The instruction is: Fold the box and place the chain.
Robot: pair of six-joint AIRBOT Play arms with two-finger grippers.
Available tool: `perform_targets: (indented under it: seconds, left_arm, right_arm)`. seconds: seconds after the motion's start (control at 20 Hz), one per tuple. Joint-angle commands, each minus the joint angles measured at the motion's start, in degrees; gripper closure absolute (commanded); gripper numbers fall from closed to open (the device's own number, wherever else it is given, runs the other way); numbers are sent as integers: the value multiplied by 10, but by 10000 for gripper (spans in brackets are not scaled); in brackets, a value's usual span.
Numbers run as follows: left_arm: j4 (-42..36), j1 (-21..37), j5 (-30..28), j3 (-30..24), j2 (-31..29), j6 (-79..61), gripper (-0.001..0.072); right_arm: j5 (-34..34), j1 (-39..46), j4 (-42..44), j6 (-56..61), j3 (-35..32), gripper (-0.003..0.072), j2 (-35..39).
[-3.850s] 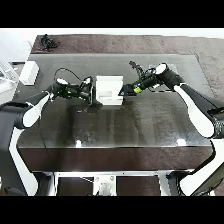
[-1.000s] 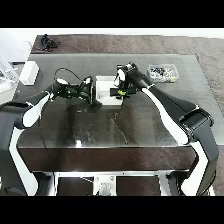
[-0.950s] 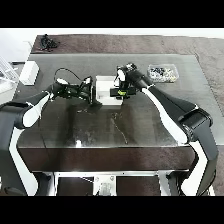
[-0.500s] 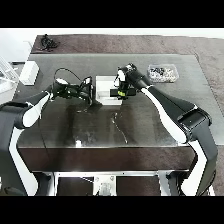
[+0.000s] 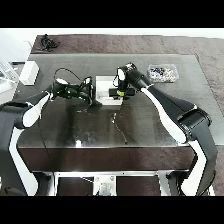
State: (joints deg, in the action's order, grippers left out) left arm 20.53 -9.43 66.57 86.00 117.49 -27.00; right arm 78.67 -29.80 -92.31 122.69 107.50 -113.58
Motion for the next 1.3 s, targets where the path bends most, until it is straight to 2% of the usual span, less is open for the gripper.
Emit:
perform_targets:
  seconds: [0.0, 0.15, 0.25, 0.75, 0.8, 0.9, 0.95, 1.15, 1.25]
  left_arm:
    - [0, 0, -1, 0, 0, 0, 401]
    - [0, 0, -1, 0, 0, 0, 401]
    - [0, 0, -1, 0, 0, 0, 401]
    - [0, 0, -1, 0, 0, 0, 401]
    - [0, 0, -1, 0, 0, 0, 401]
    - [0, 0, -1, 0, 0, 0, 401]
    - [0, 0, -1, 0, 0, 0, 401]
    - [0, 0, -1, 0, 0, -1, 401]
    - [0, 0, -1, 0, 0, -1, 401]
  right_arm:
    - [11, 3, -19, 1, 19, 233, 5]
    - [12, 7, -18, 0, 35, 238, 10]
    - [12, 7, -18, -2, 35, 310, 10]
    - [13, 5, 2, -2, 32, 331, -29]
    - [14, 5, 2, -2, 32, 430, -32]
    - [14, 4, 2, -1, 32, 464, -36]
    - [14, 4, 2, -2, 32, 521, -38]
    - [13, -3, 2, -1, 32, 674, -38]
    - [10, -7, 1, -2, 32, 676, -38]
